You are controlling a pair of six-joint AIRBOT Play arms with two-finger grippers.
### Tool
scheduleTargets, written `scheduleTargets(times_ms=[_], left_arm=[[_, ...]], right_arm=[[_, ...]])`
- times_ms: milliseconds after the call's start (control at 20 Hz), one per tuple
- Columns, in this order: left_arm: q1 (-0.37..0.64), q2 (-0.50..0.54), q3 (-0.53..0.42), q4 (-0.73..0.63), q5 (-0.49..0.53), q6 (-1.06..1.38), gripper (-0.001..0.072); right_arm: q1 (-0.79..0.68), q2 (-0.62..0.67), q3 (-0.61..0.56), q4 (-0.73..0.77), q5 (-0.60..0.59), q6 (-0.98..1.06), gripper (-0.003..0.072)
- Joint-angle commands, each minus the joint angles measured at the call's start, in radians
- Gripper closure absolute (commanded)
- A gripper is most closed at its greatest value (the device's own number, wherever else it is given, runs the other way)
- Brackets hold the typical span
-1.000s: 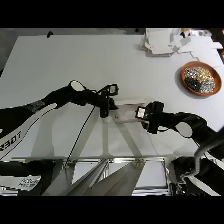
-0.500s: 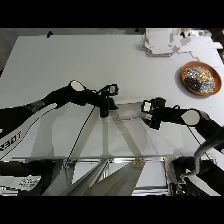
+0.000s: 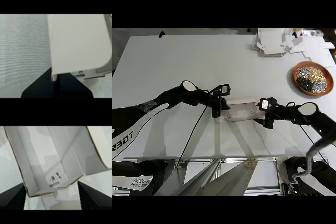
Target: Fold the box and place the chain.
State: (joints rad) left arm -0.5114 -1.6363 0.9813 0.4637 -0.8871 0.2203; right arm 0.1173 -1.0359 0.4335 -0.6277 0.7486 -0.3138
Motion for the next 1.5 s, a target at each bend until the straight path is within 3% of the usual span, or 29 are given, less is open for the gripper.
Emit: scheduleTargets(times_ms=[0, 400, 650, 1450], left_arm=[[0.000, 0.000, 0.000, 0.000, 0.000, 0.000, 0.0697], [0.000, 0.000, 0.000, 0.000, 0.001, 0.000, 0.0697], [0.000, 0.000, 0.000, 0.000, 0.001, 0.000, 0.0697], [0.000, 0.000, 0.000, 0.000, 0.000, 0.000, 0.0697]], right_arm=[[-0.032, -0.029, 0.008, 0.035, 0.027, -0.066, -0.0017], [-0.047, -0.109, 0.092, 0.043, 0.084, -0.093, -0.0018], [-0.055, -0.167, 0.094, 0.072, 0.149, -0.162, -0.0018], [-0.023, -0.226, 0.094, 0.090, 0.165, -0.218, 0.0028]])
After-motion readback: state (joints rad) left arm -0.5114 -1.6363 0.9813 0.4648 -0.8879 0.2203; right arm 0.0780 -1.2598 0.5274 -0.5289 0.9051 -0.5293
